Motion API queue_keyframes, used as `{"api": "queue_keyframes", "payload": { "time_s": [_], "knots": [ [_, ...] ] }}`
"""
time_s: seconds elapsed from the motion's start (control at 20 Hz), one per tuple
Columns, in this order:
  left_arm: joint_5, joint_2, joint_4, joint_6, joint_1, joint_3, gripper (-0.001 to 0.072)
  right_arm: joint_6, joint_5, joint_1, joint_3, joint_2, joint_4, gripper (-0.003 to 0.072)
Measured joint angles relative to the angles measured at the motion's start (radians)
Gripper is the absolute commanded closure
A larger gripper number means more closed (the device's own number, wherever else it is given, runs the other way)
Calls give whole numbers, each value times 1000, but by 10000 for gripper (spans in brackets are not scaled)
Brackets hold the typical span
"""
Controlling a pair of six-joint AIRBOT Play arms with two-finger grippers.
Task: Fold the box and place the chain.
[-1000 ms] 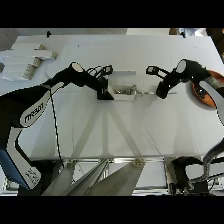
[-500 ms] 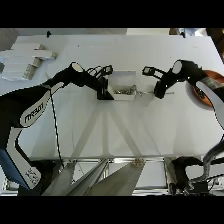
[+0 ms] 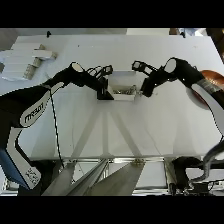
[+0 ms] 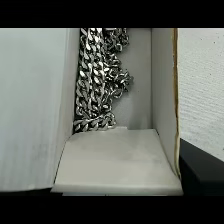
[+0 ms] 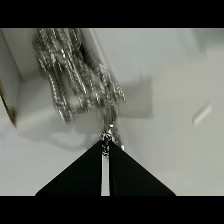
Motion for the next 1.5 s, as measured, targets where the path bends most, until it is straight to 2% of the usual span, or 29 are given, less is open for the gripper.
{"api": "queue_keyframes", "payload": {
  "time_s": [0.3, 0.45, 0.5, 0.65, 0.75, 0.95, 1.0, 1.05, 1.1, 1.15, 1.3, 1.5],
  "knots": [
    [0, 2, 0, -6, 1, 0, 177, 0, -193, 79, 3, 19, 154, 674],
    [5, -1, 3, 4, -2, 0, 177, 3, -249, 115, 3, 39, 244, 674],
    [6, -1, 3, 7, -2, 0, 177, 0, -223, 124, 3, 47, 247, 674],
    [4, -1, 2, 4, -1, 0, 177, 56, -254, 129, 3, 55, 161, 674],
    [2, 0, 1, 2, 0, 0, 177, 93, -207, 136, 2, 57, 119, 674],
    [1, 0, 1, 1, 0, 0, 177, 137, -188, 137, 3, 60, 68, 674],
    [0, 0, 1, 1, 0, 0, 177, 142, -180, 138, 3, 60, 63, 658],
    [0, 0, 1, 0, 0, 0, 177, 148, -180, 137, 3, 61, 51, 555],
    [0, 0, 0, 0, 0, 0, 177, 151, -180, 136, 3, 61, 45, 418],
    [0, 0, 0, 0, 0, 0, 177, 151, -176, 135, 3, 61, 41, 397],
    [0, 0, 0, 0, 0, 0, 177, 137, -161, 107, 3, 66, 23, 397],
    [0, 0, 0, 0, 0, 0, 177, 58, -59, 20, 3, 75, 16, 392]
  ]
}}
